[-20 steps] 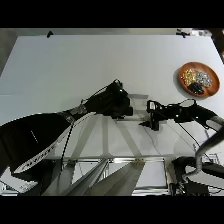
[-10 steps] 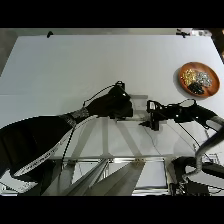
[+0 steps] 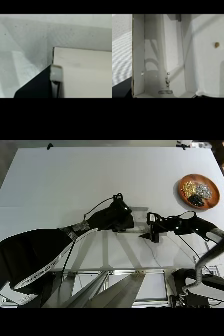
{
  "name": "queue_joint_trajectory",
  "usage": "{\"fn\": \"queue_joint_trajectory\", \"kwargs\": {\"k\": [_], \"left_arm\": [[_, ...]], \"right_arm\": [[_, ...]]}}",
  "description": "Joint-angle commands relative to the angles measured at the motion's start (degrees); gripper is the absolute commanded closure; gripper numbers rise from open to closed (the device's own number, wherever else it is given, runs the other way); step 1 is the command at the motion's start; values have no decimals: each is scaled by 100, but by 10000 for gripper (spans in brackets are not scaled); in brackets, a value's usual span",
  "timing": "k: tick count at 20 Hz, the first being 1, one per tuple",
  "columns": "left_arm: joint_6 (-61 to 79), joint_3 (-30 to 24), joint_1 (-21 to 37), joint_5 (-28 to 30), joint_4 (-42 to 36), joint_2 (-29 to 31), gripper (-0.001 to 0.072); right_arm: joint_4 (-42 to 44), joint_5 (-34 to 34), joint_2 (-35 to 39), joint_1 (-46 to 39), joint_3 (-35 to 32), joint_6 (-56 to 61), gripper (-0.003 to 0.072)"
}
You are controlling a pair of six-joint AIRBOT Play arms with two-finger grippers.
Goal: Fold the box and place the chain.
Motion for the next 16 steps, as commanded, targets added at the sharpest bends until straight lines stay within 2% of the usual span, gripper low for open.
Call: {"fn": "queue_joint_trajectory", "kwargs": {"k": [1, 2, 3, 4, 5, 6, 7, 8, 11, 16], "left_arm": [[-538, 7, -11, -831, 61, -4, 698], [-748, 7, -11, -815, 59, -2, 697], [-951, 7, -11, -789, 61, -2, 644], [-1062, 7, -11, -765, 59, -2, 540], [-1091, 7, -11, -737, 59, -2, 512], [-1084, 7, -11, -710, 66, -4, 528], [-1056, 4, -11, -688, 92, -4, 631], [-1012, 7, -11, -688, 136, -4, 666], [-881, 7, -11, -688, 212, -4, 663], [254, 7, -11, -710, 229, -4, 664]], "right_arm": [[0, 7, 4, 0, -2, 4, 274], [0, 7, 4, 0, -2, 4, 274], [0, 7, 4, 0, -2, 4, 274], [0, 7, 4, 0, -2, 4, 274], [0, 7, 4, 0, -2, 4, 274], [0, 7, 4, 0, -2, 4, 274], [0, 7, 4, 0, -2, 4, 274], [0, 7, 4, 0, -2, 4, 274], [0, 7, 4, 0, -2, 4, 274], [0, 7, 4, 0, -2, 4, 274]]}}
